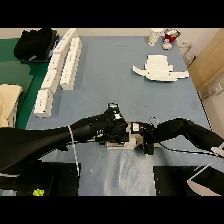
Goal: Fold the box.
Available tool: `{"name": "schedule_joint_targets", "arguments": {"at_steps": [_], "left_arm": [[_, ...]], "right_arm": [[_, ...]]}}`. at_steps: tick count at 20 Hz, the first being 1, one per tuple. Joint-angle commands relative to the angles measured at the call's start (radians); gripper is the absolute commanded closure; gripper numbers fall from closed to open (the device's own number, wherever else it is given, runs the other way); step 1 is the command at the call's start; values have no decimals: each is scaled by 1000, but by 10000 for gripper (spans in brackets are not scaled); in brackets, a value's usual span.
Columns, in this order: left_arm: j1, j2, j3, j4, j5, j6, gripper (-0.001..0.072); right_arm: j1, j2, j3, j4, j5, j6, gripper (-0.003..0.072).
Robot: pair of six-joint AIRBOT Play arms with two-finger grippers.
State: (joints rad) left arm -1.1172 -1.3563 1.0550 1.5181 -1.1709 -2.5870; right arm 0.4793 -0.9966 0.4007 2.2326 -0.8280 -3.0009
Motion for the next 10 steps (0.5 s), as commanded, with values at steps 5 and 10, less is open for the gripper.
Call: {"name": "schedule_joint_targets", "arguments": {"at_steps": [5,10], "left_arm": [[-13,223,7,24,-190,89,307],[-56,266,7,23,-155,365,697]], "right_arm": [[0,0,1,0,0,0,302],[0,0,1,0,0,0,302]]}}
